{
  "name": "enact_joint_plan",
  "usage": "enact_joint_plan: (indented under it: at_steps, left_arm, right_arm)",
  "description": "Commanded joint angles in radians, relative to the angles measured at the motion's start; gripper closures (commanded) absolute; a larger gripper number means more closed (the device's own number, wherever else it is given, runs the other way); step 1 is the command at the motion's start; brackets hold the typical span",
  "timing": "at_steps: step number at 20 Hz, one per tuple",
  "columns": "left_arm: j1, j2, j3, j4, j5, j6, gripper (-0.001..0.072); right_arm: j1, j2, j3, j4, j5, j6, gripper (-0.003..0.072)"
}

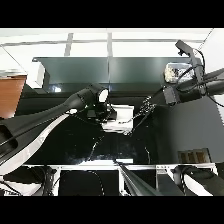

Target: Fold the box and place the chain.

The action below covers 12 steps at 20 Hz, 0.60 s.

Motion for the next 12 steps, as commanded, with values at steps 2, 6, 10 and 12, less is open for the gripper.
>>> enact_joint_plan:
  at_steps: [2,6,10,12]
  left_arm:
    - [0.001,0.0,0.001,0.0,0.0,0.0,0.0682]
    - [0.001,0.0,0.001,0.0,0.0,0.0,0.0682]
    - [0.001,0.0,0.001,0.0,0.0,0.0,0.0682]
    - [0.001,0.0,0.001,0.0,0.0,0.0,0.0682]
  right_arm:
    - [0.064,-0.06,0.003,0.021,-0.069,-0.023,0.067]
    - [0.178,-0.132,-0.008,0.021,-0.119,-0.022,0.0669]
    - [0.243,-0.175,-0.085,0.02,-0.258,-0.023,0.0669]
    - [0.27,-0.193,-0.106,0.021,-0.285,-0.023,0.0669]
